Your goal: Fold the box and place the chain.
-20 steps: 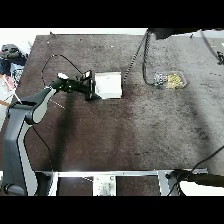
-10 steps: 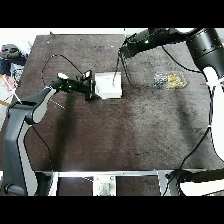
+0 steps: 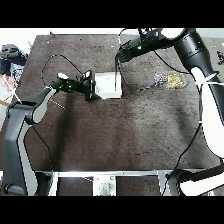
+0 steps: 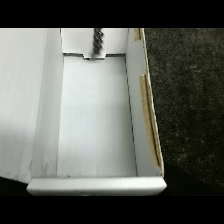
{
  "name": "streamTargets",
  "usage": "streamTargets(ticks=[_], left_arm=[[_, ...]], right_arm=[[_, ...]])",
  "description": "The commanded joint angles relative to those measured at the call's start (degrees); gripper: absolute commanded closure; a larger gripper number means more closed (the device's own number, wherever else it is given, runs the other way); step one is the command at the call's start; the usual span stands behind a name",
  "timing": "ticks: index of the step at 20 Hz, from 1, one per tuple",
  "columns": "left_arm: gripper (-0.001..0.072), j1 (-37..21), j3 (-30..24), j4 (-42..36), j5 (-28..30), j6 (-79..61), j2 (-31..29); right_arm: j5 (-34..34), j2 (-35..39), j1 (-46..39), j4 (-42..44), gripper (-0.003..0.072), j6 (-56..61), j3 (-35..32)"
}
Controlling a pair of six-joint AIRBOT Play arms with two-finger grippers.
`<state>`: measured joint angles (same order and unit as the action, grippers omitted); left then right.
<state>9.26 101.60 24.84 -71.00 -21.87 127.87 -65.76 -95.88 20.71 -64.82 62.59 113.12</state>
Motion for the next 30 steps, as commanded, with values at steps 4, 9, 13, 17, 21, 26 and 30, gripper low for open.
streamTargets(ticks=[4, 9, 13, 17, 21, 26, 30], left_arm=[[0.0372, -0.02, 0.0, 0.02, 0.02, -0.02, -0.02], [0.0372, -0.02, 0.0, 0.02, 0.02, -0.02, -0.02], [0.0372, -0.02, 0.02, 0.02, 0.02, -0.02, -0.02], [0.0371, -0.02, 0.02, 0.02, 0.02, -0.02, -0.02], [0.0372, -0.02, 0.0, 0.02, 0.0, -0.02, -0.02], [0.0372, -0.02, 0.02, 0.02, 0.02, -0.02, -0.02], [0.0372, -0.02, 0.02, 0.02, 0.02, -0.02, -0.02]], right_arm=[[-2.38, -3.91, 0.07, 2.34, 0.067, 0.17, 0.0], [-2.45, -6.27, 0.44, 5.55, 0.067, 0.15, 0.0], [-2.45, -7.23, 0.52, 5.53, 0.067, 0.15, 0.0], [-2.47, -7.23, 0.52, 5.51, 0.046, 0.09, 0.0], [-4.0, -7.23, -0.02, 5.42, 0.046, 0.11, 0.0], [-10.12, -7.19, -7.04, 2.84, 0.046, 3.02, -2.12], [-9.29, -7.26, -14.05, 1.14, 0.046, 6.6, -8.31]])
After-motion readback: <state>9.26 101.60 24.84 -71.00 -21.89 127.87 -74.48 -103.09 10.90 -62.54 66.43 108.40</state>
